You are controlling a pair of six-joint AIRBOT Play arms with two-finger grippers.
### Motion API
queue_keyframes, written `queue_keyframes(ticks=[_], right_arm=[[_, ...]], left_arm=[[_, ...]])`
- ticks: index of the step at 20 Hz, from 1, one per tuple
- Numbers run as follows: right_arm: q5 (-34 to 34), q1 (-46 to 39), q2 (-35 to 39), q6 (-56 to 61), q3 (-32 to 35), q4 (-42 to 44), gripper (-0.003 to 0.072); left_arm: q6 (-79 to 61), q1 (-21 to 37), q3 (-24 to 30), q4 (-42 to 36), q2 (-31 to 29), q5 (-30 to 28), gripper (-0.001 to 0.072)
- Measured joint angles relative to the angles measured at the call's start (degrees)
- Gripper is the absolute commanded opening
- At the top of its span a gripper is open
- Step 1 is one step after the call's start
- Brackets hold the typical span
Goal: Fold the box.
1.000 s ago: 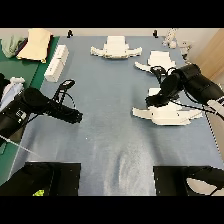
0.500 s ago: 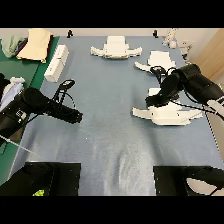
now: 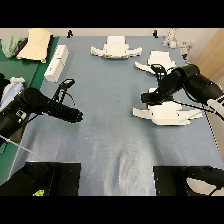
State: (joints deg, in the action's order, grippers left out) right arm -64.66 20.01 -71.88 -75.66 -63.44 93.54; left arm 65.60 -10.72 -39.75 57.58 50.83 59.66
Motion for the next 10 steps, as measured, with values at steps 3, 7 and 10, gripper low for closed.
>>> queue_keyframes(ticks=[3,7,10], right_arm=[[-4.9,-4.9,-0.3,3.9,-4.9,-6.5,0.0291],[-14.1,-20.6,-1.6,2.1,-11.0,-14.8,0.031],[-16.9,-36.4,-4.3,-5.2,-12.5,-11.5,0.0412]], left_arm=[[0.0,0.0,0.0,-0.3,0.0,-1.1,0.0016],[0.0,0.0,0.0,-3.1,0.0,-2.9,0.0016],[0.0,0.0,0.0,-7.1,0.0,-4.6,0.0016]])
